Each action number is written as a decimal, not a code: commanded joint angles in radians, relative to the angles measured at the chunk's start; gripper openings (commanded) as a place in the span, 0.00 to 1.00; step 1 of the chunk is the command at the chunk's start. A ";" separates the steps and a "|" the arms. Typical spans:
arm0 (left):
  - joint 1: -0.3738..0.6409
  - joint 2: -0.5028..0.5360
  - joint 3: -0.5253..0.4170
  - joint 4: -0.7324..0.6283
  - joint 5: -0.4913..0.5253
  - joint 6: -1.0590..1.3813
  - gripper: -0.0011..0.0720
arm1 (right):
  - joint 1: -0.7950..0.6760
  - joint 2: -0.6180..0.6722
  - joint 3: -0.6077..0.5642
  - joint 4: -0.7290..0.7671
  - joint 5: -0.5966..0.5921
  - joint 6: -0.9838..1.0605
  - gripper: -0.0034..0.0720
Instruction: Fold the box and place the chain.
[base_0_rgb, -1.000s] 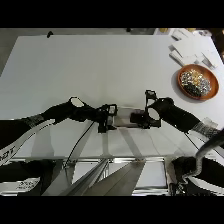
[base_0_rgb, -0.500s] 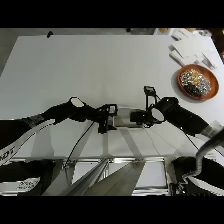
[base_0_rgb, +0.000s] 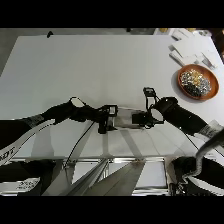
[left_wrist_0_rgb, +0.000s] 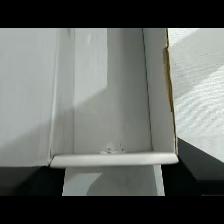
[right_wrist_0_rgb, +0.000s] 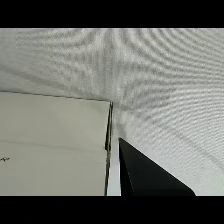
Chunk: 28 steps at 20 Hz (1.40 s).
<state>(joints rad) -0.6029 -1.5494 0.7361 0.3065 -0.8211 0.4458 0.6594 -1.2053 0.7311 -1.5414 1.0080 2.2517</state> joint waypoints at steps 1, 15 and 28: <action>0.001 0.000 0.001 0.000 0.001 0.000 0.21 | 0.000 -0.009 -0.001 0.001 0.025 0.029 0.07; 0.001 0.001 0.001 0.000 0.001 0.000 0.21 | -0.032 0.219 0.196 -0.018 0.248 -0.405 0.29; 0.001 0.001 0.001 0.000 0.001 0.000 0.21 | -0.940 -0.145 0.524 -0.043 0.075 -0.788 0.28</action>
<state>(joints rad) -0.6029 -1.5494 0.7361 0.3065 -0.8204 0.4454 -0.1322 -1.2392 1.2404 -1.5929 1.1320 1.5257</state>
